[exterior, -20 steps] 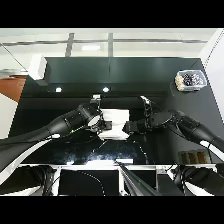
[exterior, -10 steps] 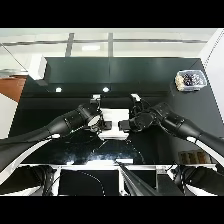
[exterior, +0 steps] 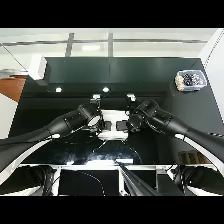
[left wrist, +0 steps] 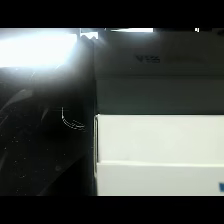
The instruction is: Fold the box and place the chain.
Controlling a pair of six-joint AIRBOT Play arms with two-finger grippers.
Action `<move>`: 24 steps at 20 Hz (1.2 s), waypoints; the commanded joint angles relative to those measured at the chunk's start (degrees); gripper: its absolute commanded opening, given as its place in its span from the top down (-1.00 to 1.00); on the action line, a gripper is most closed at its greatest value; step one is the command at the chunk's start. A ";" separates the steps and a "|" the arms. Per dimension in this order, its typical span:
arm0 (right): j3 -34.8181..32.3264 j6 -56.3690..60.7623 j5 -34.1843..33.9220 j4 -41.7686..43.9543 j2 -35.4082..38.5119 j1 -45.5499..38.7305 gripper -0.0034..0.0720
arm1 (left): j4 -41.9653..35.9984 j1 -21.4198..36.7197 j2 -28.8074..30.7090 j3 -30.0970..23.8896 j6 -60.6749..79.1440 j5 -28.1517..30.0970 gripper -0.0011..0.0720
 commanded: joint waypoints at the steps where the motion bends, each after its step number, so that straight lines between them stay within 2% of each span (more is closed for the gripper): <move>1: 0.98 2.97 -1.70 -2.14 -1.49 0.76 0.30 | 0.07 -0.02 -0.02 -0.04 -0.02 -0.20 0.89; 24: 1.09 4.04 1.53 -1.92 -3.91 0.76 0.35 | 0.04 -0.02 -0.02 -0.04 -0.04 -0.09 0.89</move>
